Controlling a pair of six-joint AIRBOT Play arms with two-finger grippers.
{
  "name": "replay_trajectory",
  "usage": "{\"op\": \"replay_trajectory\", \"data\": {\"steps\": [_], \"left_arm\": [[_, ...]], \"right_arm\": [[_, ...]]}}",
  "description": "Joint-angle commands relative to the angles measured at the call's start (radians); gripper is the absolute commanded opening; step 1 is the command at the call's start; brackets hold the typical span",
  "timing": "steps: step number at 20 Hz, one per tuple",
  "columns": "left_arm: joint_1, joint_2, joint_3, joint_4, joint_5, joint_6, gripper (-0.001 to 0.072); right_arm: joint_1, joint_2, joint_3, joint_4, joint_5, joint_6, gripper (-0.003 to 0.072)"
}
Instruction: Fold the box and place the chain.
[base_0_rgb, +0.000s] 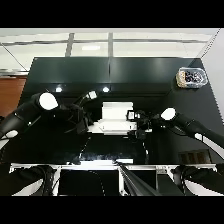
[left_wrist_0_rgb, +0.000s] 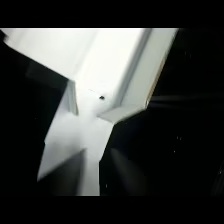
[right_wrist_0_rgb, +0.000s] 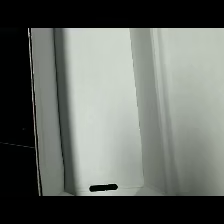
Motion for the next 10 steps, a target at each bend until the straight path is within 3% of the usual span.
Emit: {"op": "replay_trajectory", "data": {"steps": [1, 5, 10], "left_arm": [[-0.016, 0.022, -0.097, 0.014, 0.130, 0.106, 0.0708], [-0.066, -0.031, -0.107, 0.018, 0.276, 0.283, 0.0705], [-0.161, -0.049, -0.105, 0.018, 0.407, 0.305, 0.0703]], "right_arm": [[0.001, 0.000, 0.000, 0.000, 0.001, 0.000, 0.0199], [0.001, 0.000, 0.000, 0.000, 0.001, 0.000, 0.0198], [0.001, 0.000, 0.000, 0.000, 0.001, 0.000, 0.0198]]}}
